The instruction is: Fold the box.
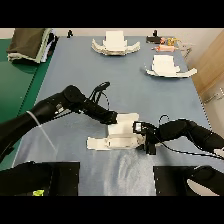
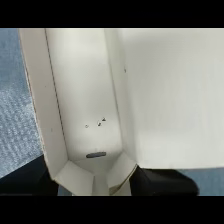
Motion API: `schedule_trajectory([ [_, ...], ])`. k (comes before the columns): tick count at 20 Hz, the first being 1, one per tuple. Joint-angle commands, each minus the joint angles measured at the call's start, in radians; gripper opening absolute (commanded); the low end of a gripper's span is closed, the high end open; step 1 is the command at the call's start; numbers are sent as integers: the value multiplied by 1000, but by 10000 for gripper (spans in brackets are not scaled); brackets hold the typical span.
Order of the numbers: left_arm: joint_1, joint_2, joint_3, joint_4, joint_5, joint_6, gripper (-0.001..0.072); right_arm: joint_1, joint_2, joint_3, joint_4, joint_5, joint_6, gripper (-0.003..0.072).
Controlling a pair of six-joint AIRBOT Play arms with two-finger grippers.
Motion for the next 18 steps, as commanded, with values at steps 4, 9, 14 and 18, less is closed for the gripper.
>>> schedule_trajectory([
  [4,-8,305,-48,218,-43,32,12,1,0,0,0,2,0,513],
  [9,-74,521,-184,254,-45,190,14,1,0,0,0,2,0,513],
  [14,-128,539,-246,335,-24,275,626,1,0,0,0,2,0,513],
  [18,-128,485,-248,355,3,520,631,1,0,0,0,2,0,513],
])
